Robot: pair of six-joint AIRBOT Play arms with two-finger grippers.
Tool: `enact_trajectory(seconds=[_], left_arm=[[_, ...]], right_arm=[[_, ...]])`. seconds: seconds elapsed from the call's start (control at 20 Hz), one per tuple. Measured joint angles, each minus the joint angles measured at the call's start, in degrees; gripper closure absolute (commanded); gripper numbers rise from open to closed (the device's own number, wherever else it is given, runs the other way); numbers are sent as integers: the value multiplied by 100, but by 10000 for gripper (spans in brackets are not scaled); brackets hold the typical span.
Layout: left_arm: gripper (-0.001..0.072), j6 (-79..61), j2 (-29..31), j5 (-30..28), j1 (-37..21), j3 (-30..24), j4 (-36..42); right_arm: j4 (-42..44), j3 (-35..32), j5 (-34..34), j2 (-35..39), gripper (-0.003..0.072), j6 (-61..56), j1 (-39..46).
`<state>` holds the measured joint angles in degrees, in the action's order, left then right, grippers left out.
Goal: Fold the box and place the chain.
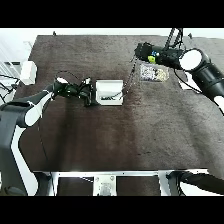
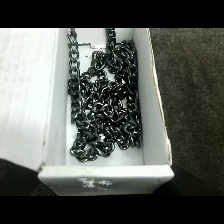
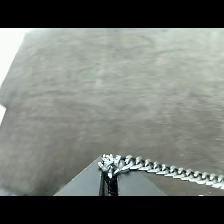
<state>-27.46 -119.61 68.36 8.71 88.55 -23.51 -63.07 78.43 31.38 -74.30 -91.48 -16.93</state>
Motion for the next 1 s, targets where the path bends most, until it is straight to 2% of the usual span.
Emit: enact_trajectory(seconds=[0.45, 1.0], left_arm=[[301, 0, 0, 0, 0, 0, 0], [301, 0, 0, 0, 0, 0, 0]], right_arm=[[-118, -50, 330, 284, 682, 57, -909], [-92, -728, -387, -190, 684, 50, -1425]])
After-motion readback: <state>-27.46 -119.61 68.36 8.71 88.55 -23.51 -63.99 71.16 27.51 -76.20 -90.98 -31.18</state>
